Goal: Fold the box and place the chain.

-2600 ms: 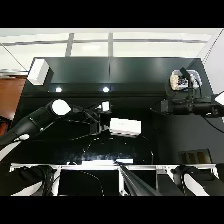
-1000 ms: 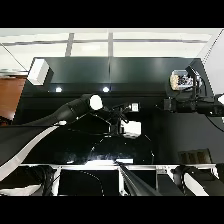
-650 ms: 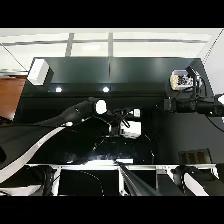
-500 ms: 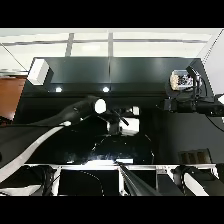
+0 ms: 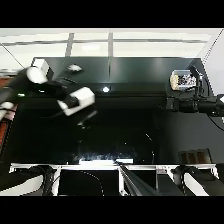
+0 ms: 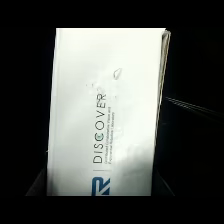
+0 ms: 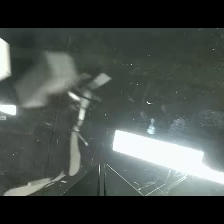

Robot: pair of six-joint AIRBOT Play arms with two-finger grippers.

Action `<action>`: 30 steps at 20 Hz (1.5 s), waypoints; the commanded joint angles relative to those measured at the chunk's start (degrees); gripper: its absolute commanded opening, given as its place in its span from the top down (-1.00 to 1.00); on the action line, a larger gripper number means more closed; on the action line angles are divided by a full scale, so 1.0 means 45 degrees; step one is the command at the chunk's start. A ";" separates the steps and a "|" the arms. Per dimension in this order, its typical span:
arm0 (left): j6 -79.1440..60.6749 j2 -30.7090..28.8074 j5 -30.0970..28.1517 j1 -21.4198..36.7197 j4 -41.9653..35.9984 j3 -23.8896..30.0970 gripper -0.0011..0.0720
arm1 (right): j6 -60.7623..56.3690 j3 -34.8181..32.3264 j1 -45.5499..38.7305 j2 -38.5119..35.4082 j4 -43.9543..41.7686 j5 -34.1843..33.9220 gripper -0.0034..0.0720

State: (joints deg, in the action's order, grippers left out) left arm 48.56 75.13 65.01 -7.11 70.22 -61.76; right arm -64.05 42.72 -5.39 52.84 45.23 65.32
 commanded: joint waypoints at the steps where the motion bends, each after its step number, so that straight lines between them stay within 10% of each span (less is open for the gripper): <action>1: 0.1321 -0.0573 0.0699 0.4206 0.0486 0.0228 0.16 | -0.0015 0.0010 -0.0019 -0.0010 -0.0073 -0.0005 0.79; 7: 0.1637 0.0345 -0.1802 0.7703 0.0335 0.0199 -0.04 | -0.0058 0.0010 -0.0010 -0.0010 -0.0559 0.0053 0.79; 16: 0.1642 0.3075 -0.4124 0.7470 -0.0243 -0.1608 -0.09 | -0.0223 0.0010 0.0024 -0.0010 -0.1044 0.0049 0.79; 18: 0.1651 0.3347 -0.4187 0.7470 -0.0296 -0.1778 -1.00 | -0.0248 0.0010 0.0024 -0.0005 -0.1044 0.0049 0.79; 28: 0.3429 -0.0257 0.0063 0.7106 -0.0389 -0.3075 -0.96 | -0.0049 0.0714 0.0083 -0.0010 -0.0631 0.0325 0.79; 30: 0.5008 -0.1486 0.0112 0.6528 -0.0481 -0.2997 0.03 | -0.0243 0.1763 0.0078 -0.0010 0.0865 0.0311 0.79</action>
